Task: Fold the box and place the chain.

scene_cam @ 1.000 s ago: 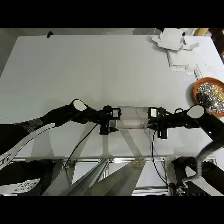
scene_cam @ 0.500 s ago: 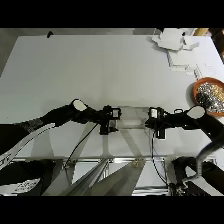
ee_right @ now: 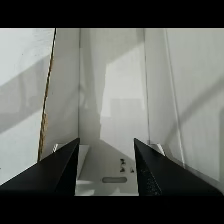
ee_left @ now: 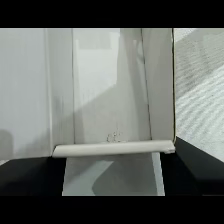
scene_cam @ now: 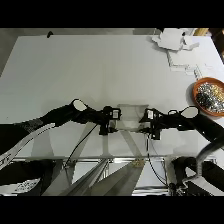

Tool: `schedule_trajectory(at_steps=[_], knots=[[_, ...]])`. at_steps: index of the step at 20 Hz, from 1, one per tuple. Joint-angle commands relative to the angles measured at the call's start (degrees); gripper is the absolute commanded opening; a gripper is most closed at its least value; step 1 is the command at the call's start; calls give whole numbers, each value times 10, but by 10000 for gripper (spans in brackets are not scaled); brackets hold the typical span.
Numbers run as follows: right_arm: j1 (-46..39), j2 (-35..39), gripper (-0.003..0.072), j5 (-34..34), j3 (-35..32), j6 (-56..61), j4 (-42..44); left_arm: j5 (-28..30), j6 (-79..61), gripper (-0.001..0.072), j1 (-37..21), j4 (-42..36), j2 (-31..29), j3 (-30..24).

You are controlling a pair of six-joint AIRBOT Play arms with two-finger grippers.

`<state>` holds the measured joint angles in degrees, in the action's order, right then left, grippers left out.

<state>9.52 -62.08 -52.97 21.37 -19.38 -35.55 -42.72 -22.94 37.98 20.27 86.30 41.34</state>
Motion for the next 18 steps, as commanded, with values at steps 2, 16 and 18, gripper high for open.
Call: schedule_trajectory(at_steps=[2,16,18], knots=[[-22,28,410,-3,0,45,-24,3,0,254,0,-1,0,0],[-136,202,19,-51,0,450,-60,3,0,254,0,-1,0,0],[-171,202,19,-24,0,515,-61,3,0,254,0,-1,0,0]])
